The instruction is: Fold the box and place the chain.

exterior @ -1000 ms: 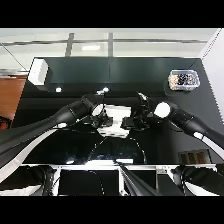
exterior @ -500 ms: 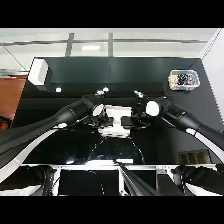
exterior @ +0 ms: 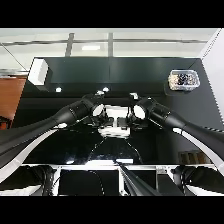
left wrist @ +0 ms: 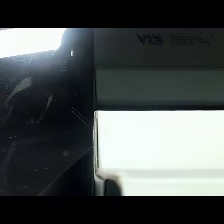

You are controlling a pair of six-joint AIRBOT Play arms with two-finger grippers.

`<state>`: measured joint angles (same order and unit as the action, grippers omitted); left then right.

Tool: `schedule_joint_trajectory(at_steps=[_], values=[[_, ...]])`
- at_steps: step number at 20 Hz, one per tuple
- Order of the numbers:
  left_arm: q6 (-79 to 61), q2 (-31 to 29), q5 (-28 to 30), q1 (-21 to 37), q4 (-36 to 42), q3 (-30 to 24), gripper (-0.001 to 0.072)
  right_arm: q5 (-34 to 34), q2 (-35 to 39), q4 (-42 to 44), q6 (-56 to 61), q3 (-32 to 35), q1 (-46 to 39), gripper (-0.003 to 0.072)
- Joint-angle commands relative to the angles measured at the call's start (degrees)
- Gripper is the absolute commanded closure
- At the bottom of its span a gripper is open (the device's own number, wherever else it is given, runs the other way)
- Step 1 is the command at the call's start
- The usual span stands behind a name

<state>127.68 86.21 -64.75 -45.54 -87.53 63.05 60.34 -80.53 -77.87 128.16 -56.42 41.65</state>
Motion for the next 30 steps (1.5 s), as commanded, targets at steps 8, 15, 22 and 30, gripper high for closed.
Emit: schedule_joint_trajectory(at_steps=[8, 15, 22, 30], values=[[0.00, 0.02, 0.13, 0.04, -0.04, 0.07, 0.0684, 1.70, -1.25, -2.73, 8.15, -0.94, 0.61, 0.0388], [0.00, 0.02, 0.13, 0.04, -0.04, 0.07, 0.0684, 2.43, -1.60, -2.14, 7.89, -1.25, 0.63, 0.0670], [0.00, 0.02, 0.07, 0.04, -0.04, 0.07, 0.0684, 2.01, -1.60, -3.26, 7.87, -1.25, 0.63, 0.0651], [0.00, 0.02, -0.02, 0.04, -0.07, 0.07, 0.0683, 0.24, -1.57, -2.89, 7.21, -1.25, 0.85, 0.0669]])
